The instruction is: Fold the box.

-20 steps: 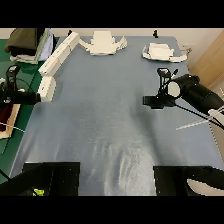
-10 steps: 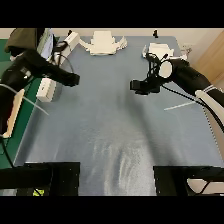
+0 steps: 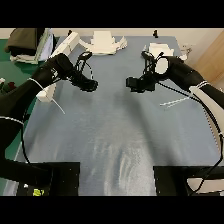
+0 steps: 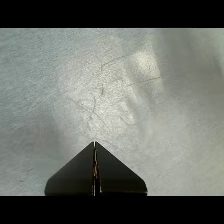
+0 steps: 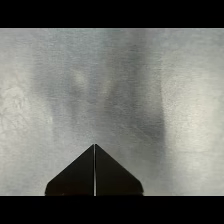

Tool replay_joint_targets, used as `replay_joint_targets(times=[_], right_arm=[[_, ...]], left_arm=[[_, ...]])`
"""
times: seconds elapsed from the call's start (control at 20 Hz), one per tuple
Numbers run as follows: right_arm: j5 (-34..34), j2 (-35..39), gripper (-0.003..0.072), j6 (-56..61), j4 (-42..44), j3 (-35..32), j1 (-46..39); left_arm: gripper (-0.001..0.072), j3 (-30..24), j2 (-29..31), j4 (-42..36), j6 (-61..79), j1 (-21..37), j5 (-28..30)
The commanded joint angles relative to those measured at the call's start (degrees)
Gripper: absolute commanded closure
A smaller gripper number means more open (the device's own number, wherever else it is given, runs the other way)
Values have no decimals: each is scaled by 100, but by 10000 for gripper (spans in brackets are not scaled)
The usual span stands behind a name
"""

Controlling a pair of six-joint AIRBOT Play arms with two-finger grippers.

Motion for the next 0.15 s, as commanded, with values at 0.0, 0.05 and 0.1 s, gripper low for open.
replay_joint_targets(times=[0.0,0.05,0.1], right_arm=[[2,-13,680,-2,26,15,0],[2,-13,679,-2,26,15,0],[0,-13,680,-2,26,15,0]], left_arm=[[695,17,-42,7,-17,-35,-2],[695,17,-42,7,-15,-35,-2],[695,17,-42,7,-17,-35,-2]])
